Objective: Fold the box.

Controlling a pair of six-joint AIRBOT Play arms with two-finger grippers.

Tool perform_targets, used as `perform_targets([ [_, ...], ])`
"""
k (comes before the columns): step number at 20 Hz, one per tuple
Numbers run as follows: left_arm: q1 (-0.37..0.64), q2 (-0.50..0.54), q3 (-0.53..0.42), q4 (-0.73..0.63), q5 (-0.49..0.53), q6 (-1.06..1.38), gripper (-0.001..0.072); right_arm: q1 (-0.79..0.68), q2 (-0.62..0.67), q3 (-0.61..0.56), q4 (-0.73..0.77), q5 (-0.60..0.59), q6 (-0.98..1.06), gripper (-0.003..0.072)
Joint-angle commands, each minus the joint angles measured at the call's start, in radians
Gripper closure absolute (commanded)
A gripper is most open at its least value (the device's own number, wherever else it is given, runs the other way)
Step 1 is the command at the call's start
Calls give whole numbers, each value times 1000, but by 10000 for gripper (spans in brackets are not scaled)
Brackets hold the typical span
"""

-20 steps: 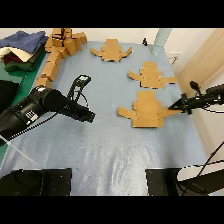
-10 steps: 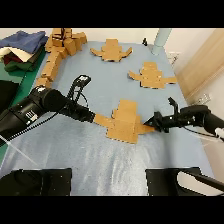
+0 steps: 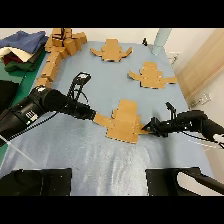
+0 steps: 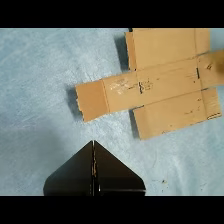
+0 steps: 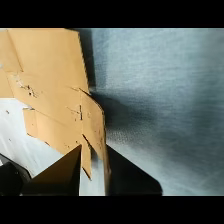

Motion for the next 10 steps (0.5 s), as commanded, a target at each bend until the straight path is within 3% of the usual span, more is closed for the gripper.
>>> perform_targets([
  [1, 1, 0, 0, -6, 21, 0, 697, 2, -58, 31, 21, -25, -71, 461],
  [8, 1, 0, 0, -104, 10, 1, 697, 81, -179, 138, 26, -45, -130, 462],
  [10, 1, 0, 0, -114, 8, 0, 696, 135, -184, 155, 22, -39, -152, 635],
])
